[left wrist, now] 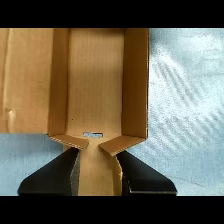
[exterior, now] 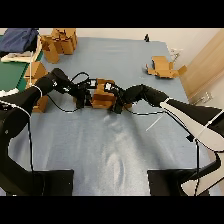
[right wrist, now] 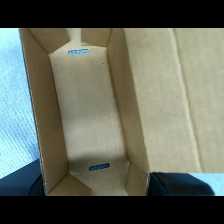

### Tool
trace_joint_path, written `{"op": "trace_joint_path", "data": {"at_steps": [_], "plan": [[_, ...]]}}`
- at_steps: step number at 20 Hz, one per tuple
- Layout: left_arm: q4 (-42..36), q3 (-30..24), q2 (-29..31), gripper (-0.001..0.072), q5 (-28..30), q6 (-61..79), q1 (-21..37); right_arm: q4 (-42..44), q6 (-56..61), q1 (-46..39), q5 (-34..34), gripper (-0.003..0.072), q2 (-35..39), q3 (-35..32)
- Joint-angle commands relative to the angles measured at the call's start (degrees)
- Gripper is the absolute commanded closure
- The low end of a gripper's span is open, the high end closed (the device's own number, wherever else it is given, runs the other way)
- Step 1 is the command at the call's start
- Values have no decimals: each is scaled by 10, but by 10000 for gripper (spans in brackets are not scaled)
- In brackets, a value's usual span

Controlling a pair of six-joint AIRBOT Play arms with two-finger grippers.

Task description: Fold the box.

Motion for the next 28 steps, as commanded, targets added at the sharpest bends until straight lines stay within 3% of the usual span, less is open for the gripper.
{"op": "trace_joint_path", "data": {"at_steps": [1, 3, 5, 6, 13, 14, 18, 21, 26, 28], "plan": [[-4, 5, 0, 434, 1, 3, -2, 0, 0, 0, 0, -12, 0, 0], [-7, 5, 0, 436, 0, 3, -9, 0, 0, 0, 0, -11, 0, 0], [-7, 5, 0, 616, 0, 3, -17, 0, 0, 0, 0, -12, 0, 0], [-6, 5, 0, 640, 0, 3, -22, 0, 0, 0, 0, -11, 0, 0], [0, 5, 2, 643, 0, -3, -13, 0, 0, 0, -1, -12, 0, 0], [-2, 5, 7, 686, 4, -3, -3, 0, 0, 0, -1, -12, 0, 0], [-61, 5, 38, 686, 25, 0, 56, 0, 0, 0, -1, -11, 0, 0], [-58, 5, 69, 687, 18, -1, 106, 0, 0, 0, 0, -11, 0, 0], [116, 1, 83, 687, -121, -76, 168, 0, 0, 0, 0, -12, 0, 0], [164, -18, 82, 687, -139, -107, 174, 0, 0, 0, 0, -12, 0, 0]]}}
